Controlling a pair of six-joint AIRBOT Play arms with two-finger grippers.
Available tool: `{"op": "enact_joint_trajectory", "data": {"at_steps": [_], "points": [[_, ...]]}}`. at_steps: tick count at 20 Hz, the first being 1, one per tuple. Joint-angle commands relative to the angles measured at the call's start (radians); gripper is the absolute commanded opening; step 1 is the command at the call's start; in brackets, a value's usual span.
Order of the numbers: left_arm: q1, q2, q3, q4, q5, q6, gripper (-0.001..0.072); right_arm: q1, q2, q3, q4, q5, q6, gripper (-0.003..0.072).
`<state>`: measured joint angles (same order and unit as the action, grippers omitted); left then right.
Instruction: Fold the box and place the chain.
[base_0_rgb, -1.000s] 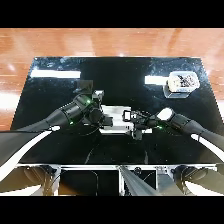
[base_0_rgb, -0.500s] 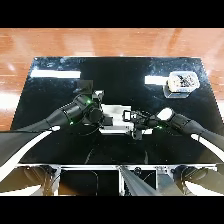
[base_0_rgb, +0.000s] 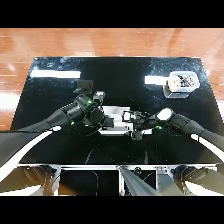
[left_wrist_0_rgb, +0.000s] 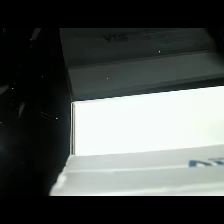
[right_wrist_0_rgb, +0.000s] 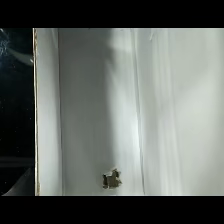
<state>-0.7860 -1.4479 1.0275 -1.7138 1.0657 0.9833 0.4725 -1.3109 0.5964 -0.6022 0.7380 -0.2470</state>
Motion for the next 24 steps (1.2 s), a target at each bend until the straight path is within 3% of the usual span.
{"op": "enact_joint_trajectory", "data": {"at_steps": [1, 24], "points": [[0.001, 0.001, 0.001, 0.023, 0.014, -0.010, 0.0374, 0.000, 0.000, 0.000, -0.002, -0.002, 0.002, 0.0579], [0.000, -0.029, 0.001, 0.048, -0.004, -0.048, 0.0346, 0.000, 0.000, 0.000, -0.002, -0.002, 0.002, 0.0580]]}}
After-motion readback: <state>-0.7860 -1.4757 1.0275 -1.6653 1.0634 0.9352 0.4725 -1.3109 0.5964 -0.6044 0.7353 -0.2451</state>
